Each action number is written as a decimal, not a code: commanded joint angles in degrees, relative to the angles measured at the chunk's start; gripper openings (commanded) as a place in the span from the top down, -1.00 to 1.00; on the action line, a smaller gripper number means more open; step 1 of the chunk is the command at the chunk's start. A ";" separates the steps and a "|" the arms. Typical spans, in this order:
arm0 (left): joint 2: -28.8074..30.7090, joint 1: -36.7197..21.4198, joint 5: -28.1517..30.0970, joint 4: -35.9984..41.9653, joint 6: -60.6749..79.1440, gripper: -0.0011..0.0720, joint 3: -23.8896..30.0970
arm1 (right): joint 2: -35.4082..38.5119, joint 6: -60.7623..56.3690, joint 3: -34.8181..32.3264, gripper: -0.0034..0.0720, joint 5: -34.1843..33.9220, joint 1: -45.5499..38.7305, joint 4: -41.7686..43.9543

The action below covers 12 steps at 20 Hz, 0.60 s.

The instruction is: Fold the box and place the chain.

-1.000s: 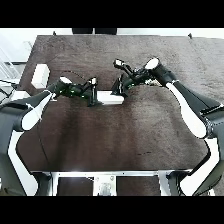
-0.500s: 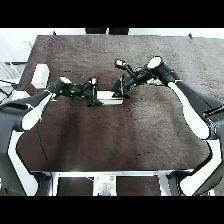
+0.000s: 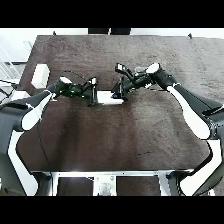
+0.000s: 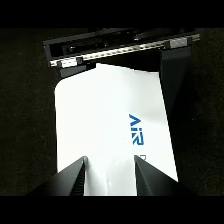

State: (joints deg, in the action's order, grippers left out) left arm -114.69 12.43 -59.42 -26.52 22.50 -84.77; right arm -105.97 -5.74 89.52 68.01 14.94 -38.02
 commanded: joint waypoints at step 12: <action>0.00 0.02 0.02 -0.02 0.02 -0.13 0.00 | 1.09 3.41 -0.04 -0.06 -4.52 0.02 3.02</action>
State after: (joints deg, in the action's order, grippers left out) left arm -114.72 12.43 -59.35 -26.50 22.41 -84.77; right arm -105.54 -2.55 88.88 63.94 14.98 -36.42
